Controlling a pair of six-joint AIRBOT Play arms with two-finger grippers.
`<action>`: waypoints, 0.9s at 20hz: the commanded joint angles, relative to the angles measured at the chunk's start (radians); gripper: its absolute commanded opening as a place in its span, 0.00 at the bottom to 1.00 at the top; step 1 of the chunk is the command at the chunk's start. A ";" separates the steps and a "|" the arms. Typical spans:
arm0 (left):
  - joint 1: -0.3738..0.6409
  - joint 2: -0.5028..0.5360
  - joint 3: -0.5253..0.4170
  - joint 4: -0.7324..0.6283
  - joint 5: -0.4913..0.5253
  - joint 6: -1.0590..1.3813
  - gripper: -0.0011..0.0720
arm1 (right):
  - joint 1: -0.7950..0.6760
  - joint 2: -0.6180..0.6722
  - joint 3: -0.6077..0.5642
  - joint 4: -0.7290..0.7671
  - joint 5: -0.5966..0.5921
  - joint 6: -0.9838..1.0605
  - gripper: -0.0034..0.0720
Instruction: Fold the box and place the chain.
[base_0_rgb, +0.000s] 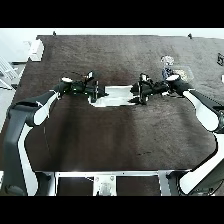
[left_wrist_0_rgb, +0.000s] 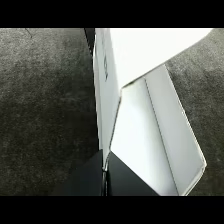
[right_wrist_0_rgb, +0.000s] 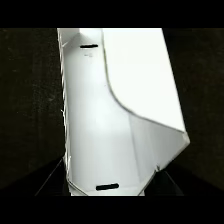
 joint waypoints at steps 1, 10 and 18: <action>-0.001 0.001 0.000 -0.001 0.003 0.000 0.04 | 0.008 -0.036 0.014 -0.002 0.051 -0.001 0.87; -0.001 0.001 0.000 -0.001 0.003 0.000 0.04 | 0.057 -0.101 0.110 -0.066 0.064 -0.027 0.87; -0.001 0.001 0.000 -0.001 0.003 0.000 0.04 | 0.066 -0.123 0.124 -0.072 0.066 -0.032 0.87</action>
